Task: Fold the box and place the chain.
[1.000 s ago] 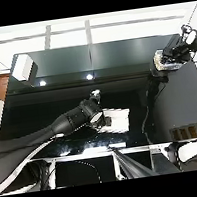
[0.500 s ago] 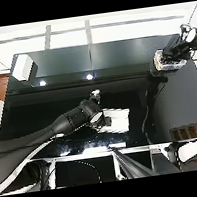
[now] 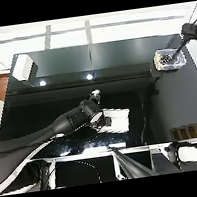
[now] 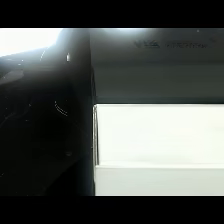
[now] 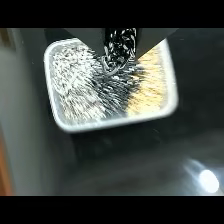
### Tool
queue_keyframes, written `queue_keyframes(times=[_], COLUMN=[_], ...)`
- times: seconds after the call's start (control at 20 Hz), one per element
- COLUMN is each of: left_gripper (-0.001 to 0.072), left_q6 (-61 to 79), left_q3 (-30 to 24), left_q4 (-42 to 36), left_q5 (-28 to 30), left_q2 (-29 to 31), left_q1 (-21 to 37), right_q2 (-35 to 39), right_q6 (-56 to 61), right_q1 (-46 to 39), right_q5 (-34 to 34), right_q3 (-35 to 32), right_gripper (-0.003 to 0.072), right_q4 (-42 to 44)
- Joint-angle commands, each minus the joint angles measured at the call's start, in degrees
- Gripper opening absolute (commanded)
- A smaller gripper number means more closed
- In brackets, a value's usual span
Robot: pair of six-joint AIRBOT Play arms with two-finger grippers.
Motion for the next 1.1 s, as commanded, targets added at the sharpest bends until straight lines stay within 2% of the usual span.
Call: queue_keyframes(times=[0.0,0.2,0.35,0.5,0.65,0.85,1.05], left_gripper=[0.0033,0.0033,0.0033,0.0033,0.0033,0.0033,0.0033], left_q6=[0.0,0.0,0.0,0.0,0.0,0.0,0.0], left_q3=[0.0,0.0,0.0,0.0,0.0,0.0,0.0], left_q4=[0.0,0.0,0.0,0.0,0.0,0.0,0.0], left_q5=[0.0,0.0,0.1,-0.1,-0.2,-0.2,-0.2], left_q2=[0.0,0.0,0.0,0.0,0.0,0.0,0.0], left_q1=[0.0,0.0,0.0,0.0,0.0,0.0,0.0], right_q2=[9.4,17.7,22.9,27.3,30.5,35.0,37.7], right_q6=[-3.5,-4.1,-4.8,-6.1,-10.7,-14.1,-15.0], right_q1=[0.0,-0.1,0.0,0.0,0.5,6.0,11.0], right_q5=[0.7,1.4,7.4,9.3,15.0,21.4,27.5], right_q3=[0.1,0.1,0.1,0.1,-0.2,-6.4,-15.5], right_gripper=[0.0039,0.0039,0.0039,0.0038,0.0039,0.0038,0.0039], right_q4=[4.0,5.2,8.0,10.4,14.4,14.4,15.6])
